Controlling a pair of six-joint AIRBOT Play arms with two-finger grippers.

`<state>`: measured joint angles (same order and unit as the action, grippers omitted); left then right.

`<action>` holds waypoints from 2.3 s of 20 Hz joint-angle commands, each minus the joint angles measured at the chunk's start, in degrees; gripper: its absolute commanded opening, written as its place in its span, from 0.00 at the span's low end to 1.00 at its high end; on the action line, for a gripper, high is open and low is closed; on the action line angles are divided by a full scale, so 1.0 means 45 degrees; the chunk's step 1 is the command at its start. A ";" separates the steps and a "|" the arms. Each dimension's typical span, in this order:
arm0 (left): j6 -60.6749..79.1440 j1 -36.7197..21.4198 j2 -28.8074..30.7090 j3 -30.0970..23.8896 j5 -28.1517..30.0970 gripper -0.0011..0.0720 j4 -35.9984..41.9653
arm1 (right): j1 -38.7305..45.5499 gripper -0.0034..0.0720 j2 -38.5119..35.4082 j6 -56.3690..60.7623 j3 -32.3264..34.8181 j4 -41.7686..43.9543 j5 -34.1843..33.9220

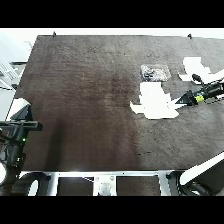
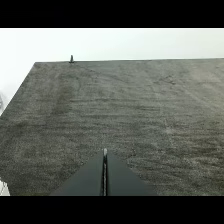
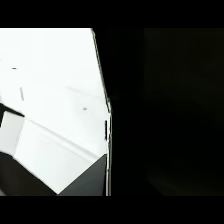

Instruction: Fold the box and place the chain.

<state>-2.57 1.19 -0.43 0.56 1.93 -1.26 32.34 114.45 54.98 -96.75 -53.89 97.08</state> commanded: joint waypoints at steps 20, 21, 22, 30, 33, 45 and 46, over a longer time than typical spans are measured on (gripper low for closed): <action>-0.0092 0.0005 0.0005 0.0000 -0.0102 0.04 -0.0005 | -0.7383 0.06 -0.2079 0.2317 0.3585 0.3536 -0.7669; -0.0058 0.0005 0.0005 0.0000 -0.0316 0.27 -0.0019 | -0.7383 0.06 -0.1972 0.2361 0.3424 0.3439 -0.7679; -0.0015 0.0010 0.0005 0.0034 -0.0442 0.85 -0.0015 | -0.7383 0.06 -0.1948 0.2361 0.3366 0.3439 -0.7665; -0.1753 0.0005 -0.3730 0.2953 -0.0797 0.76 0.0044 | -0.7373 0.06 -0.1948 0.2399 0.3371 0.3254 -0.7431; -0.1773 0.0005 -0.8194 0.5484 -0.2608 0.76 0.0039 | -0.7315 0.06 -0.1948 0.2463 0.3371 0.3259 -0.7427; -1.1793 -0.0991 -2.1517 1.9715 -1.5251 0.76 -0.8845 | -0.7305 0.06 -0.1943 0.2686 0.3371 0.3264 -0.7436; -1.2055 -0.0952 -2.2231 2.0895 -1.6155 0.76 -0.8971 | -0.7305 0.06 -0.1943 0.2686 0.3376 0.3264 -0.7436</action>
<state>-43.68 -2.74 -89.30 78.52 -52.53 -29.61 -0.56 105.69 66.94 -81.52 -39.22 63.66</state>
